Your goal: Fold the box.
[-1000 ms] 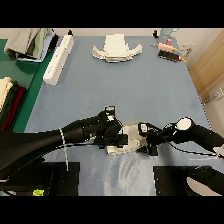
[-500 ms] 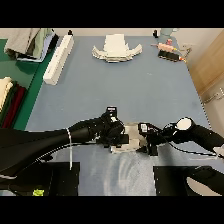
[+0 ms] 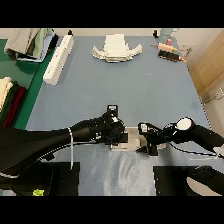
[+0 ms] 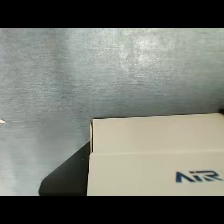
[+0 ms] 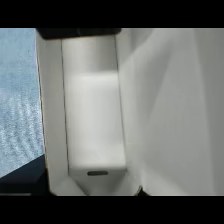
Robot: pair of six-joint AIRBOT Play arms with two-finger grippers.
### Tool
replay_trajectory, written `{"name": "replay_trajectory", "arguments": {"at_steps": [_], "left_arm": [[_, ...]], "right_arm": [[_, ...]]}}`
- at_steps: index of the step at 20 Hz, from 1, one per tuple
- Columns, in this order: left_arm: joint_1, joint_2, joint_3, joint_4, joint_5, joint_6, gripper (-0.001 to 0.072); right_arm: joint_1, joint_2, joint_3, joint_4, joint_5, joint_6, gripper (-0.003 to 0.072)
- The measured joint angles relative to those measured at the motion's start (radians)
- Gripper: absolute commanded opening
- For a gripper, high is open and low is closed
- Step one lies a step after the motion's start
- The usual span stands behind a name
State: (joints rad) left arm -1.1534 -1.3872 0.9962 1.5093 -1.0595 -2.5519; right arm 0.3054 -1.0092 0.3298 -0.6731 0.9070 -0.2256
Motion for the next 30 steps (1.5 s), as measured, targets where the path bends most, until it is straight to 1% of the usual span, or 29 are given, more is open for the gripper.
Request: {"name": "replay_trajectory", "arguments": {"at_steps": [2, 3, 4, 5, 17, 19, 20, 30], "left_arm": [[0.000, 0.000, 0.005, 0.010, -0.013, 0.018, 0.0023], [0.000, 0.000, 0.007, 0.016, -0.017, 0.028, 0.0143], [0.000, 0.000, 0.008, 0.018, -0.026, 0.043, 0.0449], [0.000, -0.001, 0.009, 0.016, -0.033, 0.050, 0.0501], [-0.001, -0.001, 0.011, 0.035, 0.003, 0.070, 0.0499], [-0.001, -0.001, 0.011, 0.036, 0.010, 0.069, 0.0266], [-0.001, -0.001, 0.011, 0.039, 0.010, 0.069, 0.0239], [-0.022, -0.024, 0.011, 0.040, 0.013, 0.075, 0.0241]], "right_arm": [[0.000, 0.000, 0.000, 0.000, 0.000, 0.000, 0.0601], [0.000, 0.000, 0.000, 0.000, 0.000, 0.000, 0.0601], [0.000, 0.000, 0.000, 0.000, 0.000, 0.000, 0.0601], [0.000, 0.000, 0.000, 0.000, 0.000, 0.000, 0.0601], [0.000, 0.000, 0.000, 0.000, 0.000, 0.000, 0.0601], [0.000, 0.000, 0.000, 0.000, 0.000, 0.000, 0.0601], [0.000, 0.000, 0.000, 0.000, 0.000, 0.000, 0.0601], [0.000, 0.000, 0.000, 0.000, 0.000, 0.000, 0.0601]]}}
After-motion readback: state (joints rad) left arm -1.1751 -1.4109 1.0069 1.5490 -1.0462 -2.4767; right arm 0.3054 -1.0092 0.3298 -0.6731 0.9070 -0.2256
